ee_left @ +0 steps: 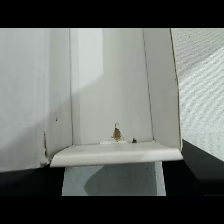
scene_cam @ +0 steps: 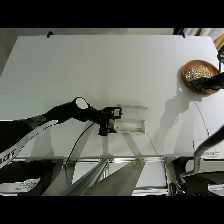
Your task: Fold the box and place the chain.
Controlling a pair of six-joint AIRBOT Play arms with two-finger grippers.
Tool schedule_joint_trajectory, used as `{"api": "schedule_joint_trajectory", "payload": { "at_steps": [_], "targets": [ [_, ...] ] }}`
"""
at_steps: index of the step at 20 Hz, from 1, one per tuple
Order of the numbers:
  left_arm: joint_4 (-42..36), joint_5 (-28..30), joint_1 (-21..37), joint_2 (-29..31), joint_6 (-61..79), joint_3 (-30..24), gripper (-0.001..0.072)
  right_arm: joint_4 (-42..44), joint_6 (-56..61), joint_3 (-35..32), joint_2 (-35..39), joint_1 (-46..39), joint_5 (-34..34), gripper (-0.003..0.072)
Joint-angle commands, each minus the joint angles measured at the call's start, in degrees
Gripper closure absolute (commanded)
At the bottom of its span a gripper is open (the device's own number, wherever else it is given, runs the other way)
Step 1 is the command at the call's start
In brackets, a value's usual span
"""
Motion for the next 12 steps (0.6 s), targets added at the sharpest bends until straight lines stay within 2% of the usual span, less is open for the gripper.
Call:
{"api": "schedule_joint_trajectory", "payload": {
  "at_steps": [1, 12],
  "targets": [
    [0.02, 0.02, 0.02, 0.04, 0.02, 0.07, 0.0313, -2.03, -2.93, 0.09, -0.57, -0.02, 0.35, 0.0521],
    [0.00, 0.02, 0.02, 0.04, 0.02, 0.07, 0.0313, 1.97, -6.21, 0.09, -2.97, 0.00, -5.01, 0.0504]
  ]
}}
